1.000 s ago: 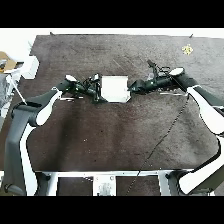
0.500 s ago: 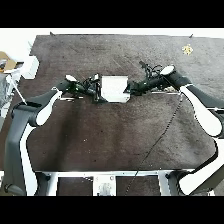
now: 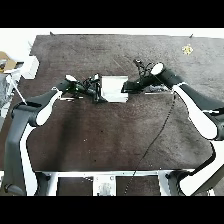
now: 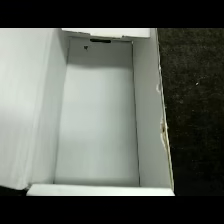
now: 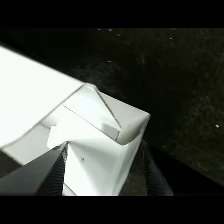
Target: Fold the box and place the chain.
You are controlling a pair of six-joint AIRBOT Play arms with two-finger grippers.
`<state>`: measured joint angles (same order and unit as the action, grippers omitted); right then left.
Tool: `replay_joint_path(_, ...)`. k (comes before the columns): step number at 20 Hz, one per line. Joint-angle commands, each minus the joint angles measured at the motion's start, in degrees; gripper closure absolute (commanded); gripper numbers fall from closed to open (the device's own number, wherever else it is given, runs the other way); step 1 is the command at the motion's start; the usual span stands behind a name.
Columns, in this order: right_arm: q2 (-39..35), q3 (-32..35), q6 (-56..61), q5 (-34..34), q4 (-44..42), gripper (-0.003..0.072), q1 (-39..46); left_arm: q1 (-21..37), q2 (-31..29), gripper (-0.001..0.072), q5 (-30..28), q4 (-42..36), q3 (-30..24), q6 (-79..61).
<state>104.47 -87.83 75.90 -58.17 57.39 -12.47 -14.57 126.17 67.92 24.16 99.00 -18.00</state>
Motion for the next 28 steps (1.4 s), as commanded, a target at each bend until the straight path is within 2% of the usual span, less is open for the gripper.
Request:
replay_joint_path(1,0.20,-0.57,8.24,0.37,11.08,0.0183,-2.49,0.02,-0.02,0.0246,0.00,0.02,0.00,-0.02)
replay_joint_path(3,0.20,-0.66,10.64,0.15,13.62,0.0242,-3.72,0.02,-0.02,0.0246,0.00,0.02,0.00,-0.02)
replay_joint_path(5,0.57,-2.40,14.38,-1.60,17.22,0.0242,-5.16,0.02,-0.02,0.0246,0.00,0.00,0.00,-0.02)
replay_joint_path(8,3.26,-9.09,22.03,-6.93,27.58,0.0255,-8.31,0.02,-0.02,0.0246,0.00,0.00,0.00,-0.02)
replay_joint_path(9,4.61,-11.67,23.78,-9.40,29.49,0.0311,-9.20,0.02,-0.02,0.0246,0.00,0.02,0.00,-0.02)
replay_joint_path(11,6.51,-14.69,25.40,-12.00,29.97,0.0312,-10.67,0.02,-0.02,0.0246,0.00,0.00,0.00,-0.02)
replay_joint_path(14,8.17,-15.30,31.45,-14.05,34.67,0.0312,-12.04,0.02,-0.02,0.0246,0.00,0.00,0.00,-0.02)
replay_joint_path(17,8.79,-15.30,33.53,-12.68,34.69,0.0312,-12.39,0.02,-0.02,0.0246,0.00,0.02,0.00,-0.02)
replay_joint_path(18,8.76,-15.32,33.83,-12.11,34.91,0.0342,-12.66,0.02,-0.02,0.0246,0.00,0.00,0.00,-0.02)
replay_joint_path(19,8.76,-15.32,34.40,-11.69,35.01,0.0430,-12.70,0.02,-0.02,0.0246,0.00,0.00,0.00,-0.02)
replay_joint_path(28,8.79,-15.30,38.45,-10.43,36.94,0.0436,-12.70,0.02,-0.02,0.0246,0.00,0.00,0.00,-0.02)
